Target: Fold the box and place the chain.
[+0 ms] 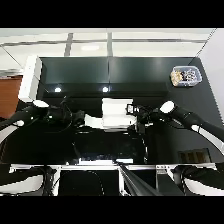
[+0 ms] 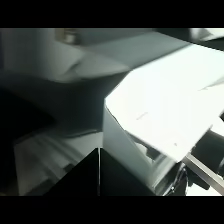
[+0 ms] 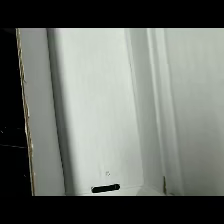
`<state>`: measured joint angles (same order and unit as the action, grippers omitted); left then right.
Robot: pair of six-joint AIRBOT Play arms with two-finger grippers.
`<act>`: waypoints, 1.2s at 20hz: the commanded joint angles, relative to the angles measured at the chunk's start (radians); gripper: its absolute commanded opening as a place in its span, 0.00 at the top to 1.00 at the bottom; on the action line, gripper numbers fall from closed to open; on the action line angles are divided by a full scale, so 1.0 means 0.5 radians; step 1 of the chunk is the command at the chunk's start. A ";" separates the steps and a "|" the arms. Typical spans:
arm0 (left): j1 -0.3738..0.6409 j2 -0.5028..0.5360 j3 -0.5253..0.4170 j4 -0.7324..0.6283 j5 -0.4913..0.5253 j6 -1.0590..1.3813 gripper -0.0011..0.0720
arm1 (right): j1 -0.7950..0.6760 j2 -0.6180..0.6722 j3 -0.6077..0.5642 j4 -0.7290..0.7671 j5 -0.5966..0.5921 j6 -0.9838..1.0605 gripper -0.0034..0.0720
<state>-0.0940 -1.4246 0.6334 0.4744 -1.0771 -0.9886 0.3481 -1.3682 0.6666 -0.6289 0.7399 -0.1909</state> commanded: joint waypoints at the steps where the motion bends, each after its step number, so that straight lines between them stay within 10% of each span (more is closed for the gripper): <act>1: -0.089 -0.060 0.050 -0.081 -0.011 0.131 0.96 | 0.002 0.001 -0.001 0.001 0.000 0.001 0.63; 5: -0.089 -0.066 0.137 -0.089 -0.087 0.182 0.82 | 0.002 0.001 -0.001 0.001 0.000 0.001 0.63; 7: -0.089 -0.066 0.207 -0.089 -0.134 0.182 0.12 | 0.002 0.001 -0.001 0.001 0.000 0.001 0.63; 24: -0.729 -0.066 0.746 0.764 0.050 -1.044 0.46 | 0.002 0.001 -0.001 0.001 -0.002 0.001 0.63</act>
<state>-0.4042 -1.4574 0.9668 0.7654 -1.1030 -1.3819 0.3481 -1.3682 0.6666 -0.6289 0.7395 -0.1909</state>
